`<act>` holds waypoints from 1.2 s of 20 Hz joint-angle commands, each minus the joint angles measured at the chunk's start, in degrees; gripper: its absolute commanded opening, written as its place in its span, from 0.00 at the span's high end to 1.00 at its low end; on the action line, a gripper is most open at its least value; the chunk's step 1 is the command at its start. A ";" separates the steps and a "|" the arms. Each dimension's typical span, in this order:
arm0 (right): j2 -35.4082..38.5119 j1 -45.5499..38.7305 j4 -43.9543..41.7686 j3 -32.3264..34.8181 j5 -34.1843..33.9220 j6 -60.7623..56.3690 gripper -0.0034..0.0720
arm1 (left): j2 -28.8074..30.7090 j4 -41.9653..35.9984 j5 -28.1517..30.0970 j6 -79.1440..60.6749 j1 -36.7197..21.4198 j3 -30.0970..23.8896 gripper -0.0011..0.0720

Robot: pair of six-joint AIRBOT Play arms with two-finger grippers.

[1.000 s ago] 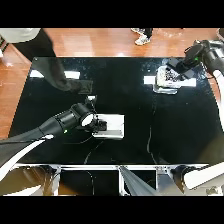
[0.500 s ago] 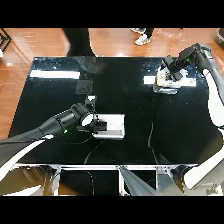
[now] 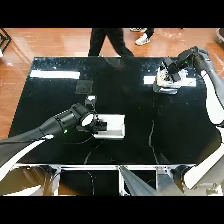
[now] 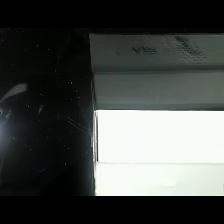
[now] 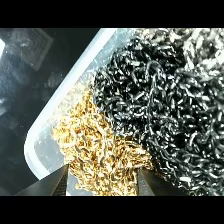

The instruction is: Fold the box and place the chain.

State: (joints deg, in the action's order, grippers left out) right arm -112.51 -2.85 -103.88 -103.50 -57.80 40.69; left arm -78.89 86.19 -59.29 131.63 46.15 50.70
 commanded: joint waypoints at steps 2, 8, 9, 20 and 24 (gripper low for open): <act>-0.61 0.02 -0.07 0.00 0.04 0.68 0.33 | 0.00 0.09 0.09 -0.04 0.02 -0.02 0.96; -0.07 -0.37 -2.47 -0.04 -1.05 12.24 0.93 | 0.00 0.09 0.09 -0.04 0.02 -0.02 0.96; 0.55 -0.68 -2.43 -0.07 -1.77 13.88 0.93 | 0.00 0.09 0.09 -0.02 0.02 -0.02 0.96; 21.24 -5.55 -10.64 -0.11 -2.25 37.18 0.94 | 0.00 0.09 0.11 -0.04 0.02 -0.02 0.96; 29.40 -5.75 -12.02 -0.11 -9.42 43.71 0.93 | 0.00 0.09 0.09 -0.04 0.04 -0.02 0.96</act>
